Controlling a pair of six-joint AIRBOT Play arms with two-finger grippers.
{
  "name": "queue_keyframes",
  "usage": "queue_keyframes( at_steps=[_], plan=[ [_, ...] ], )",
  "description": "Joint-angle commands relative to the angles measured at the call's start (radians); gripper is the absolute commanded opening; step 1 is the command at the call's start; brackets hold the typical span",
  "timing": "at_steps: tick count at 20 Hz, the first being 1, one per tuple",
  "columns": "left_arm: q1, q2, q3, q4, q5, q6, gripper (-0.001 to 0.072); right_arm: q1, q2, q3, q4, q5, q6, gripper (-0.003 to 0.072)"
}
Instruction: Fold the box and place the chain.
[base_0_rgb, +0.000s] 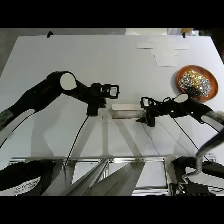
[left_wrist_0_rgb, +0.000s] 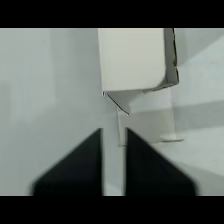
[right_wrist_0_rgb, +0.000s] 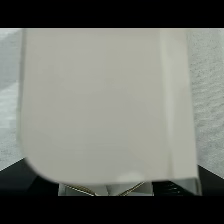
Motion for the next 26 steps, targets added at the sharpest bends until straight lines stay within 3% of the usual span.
queue_keyframes(
  at_steps=[1,3,6,10,13,16,19,26],
  plan=[
    [-0.023,0.082,0.000,0.052,-0.093,-0.069,0.0003,0.000,0.000,0.000,0.001,0.000,0.001,0.0397],
    [-0.068,0.083,0.000,0.051,-0.118,-0.090,0.0003,0.000,0.000,0.000,0.001,0.000,0.001,0.0397],
    [-0.154,0.063,0.000,0.016,-0.066,-0.095,0.0003,0.000,0.000,0.000,0.001,0.000,0.001,0.0397],
    [-0.216,0.001,0.000,-0.030,0.188,-0.198,0.0003,0.000,0.000,0.000,0.001,0.000,0.001,0.0397],
    [-0.199,-0.058,0.000,-0.026,0.405,-0.371,0.0003,0.000,0.000,0.000,0.001,0.000,0.001,0.0397],
    [-0.169,-0.120,0.000,-0.026,0.543,-0.549,0.0002,0.000,0.000,0.000,0.001,0.000,0.001,0.0397],
    [-0.144,-0.172,0.000,-0.026,0.570,-0.641,0.0002,0.000,0.000,0.000,0.001,0.000,0.001,0.0397],
    [-0.135,-0.200,0.000,-0.019,0.491,-0.665,0.0004,0.000,0.000,0.000,0.001,0.000,0.001,0.0397]
  ],
)
